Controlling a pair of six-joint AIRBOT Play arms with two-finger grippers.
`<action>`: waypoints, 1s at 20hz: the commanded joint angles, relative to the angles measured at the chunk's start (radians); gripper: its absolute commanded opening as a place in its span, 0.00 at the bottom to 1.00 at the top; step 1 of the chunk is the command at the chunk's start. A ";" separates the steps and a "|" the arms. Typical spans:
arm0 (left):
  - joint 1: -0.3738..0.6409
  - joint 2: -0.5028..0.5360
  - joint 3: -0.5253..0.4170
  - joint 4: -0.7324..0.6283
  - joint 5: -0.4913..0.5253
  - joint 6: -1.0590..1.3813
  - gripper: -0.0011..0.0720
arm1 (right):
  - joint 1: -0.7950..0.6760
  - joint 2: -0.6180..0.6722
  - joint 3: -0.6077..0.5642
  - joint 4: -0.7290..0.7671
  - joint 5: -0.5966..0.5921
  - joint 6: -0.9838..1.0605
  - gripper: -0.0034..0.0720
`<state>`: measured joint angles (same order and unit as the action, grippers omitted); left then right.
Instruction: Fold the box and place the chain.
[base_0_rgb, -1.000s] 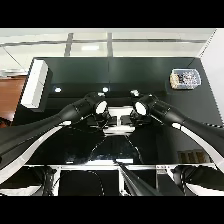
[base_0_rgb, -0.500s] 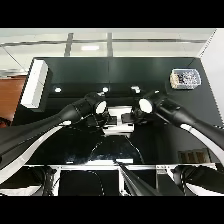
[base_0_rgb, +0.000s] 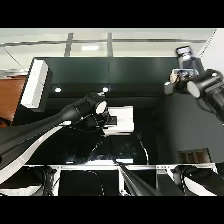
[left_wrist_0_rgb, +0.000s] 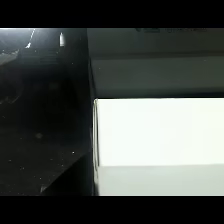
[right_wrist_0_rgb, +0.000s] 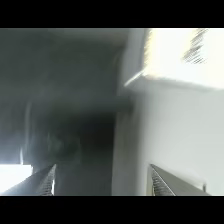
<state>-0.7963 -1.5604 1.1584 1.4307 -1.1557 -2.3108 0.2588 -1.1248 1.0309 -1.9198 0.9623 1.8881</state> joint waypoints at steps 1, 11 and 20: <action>0.001 0.000 0.000 0.000 0.000 0.000 0.05 | -0.254 -0.123 0.003 0.069 -0.319 0.005 0.93; 0.001 0.000 0.000 -0.003 0.000 0.007 0.05 | -0.506 -0.931 1.005 0.275 0.239 0.043 0.93; 0.001 0.000 0.000 -0.005 -0.002 0.007 0.05 | -0.541 -1.024 1.035 0.380 0.196 0.088 0.71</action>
<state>-0.7956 -1.5604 1.1584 1.4269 -1.1557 -2.3032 -0.2760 -2.1216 2.0525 -1.5929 1.1568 1.9728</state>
